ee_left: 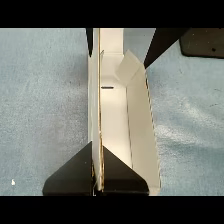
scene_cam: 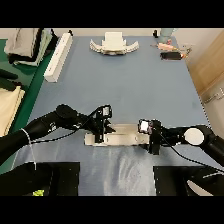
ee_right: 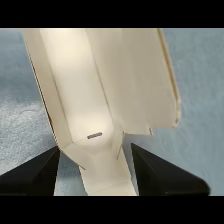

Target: Fold the box.

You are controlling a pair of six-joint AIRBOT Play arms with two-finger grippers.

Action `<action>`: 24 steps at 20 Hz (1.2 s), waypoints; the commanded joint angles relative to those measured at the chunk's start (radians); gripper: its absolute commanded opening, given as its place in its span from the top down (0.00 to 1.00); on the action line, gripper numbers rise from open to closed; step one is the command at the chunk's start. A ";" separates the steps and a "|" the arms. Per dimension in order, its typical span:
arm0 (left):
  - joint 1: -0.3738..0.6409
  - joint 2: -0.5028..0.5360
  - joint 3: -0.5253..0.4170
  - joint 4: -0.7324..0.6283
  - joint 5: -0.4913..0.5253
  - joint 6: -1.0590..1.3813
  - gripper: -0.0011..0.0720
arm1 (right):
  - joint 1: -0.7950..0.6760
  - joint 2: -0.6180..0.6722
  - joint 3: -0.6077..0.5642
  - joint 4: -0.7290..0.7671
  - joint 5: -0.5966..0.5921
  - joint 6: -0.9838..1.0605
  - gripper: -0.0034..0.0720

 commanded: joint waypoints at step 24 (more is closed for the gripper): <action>-0.001 -0.001 0.000 0.000 0.001 0.000 0.97 | -0.169 -0.338 0.018 0.404 0.099 -0.543 0.02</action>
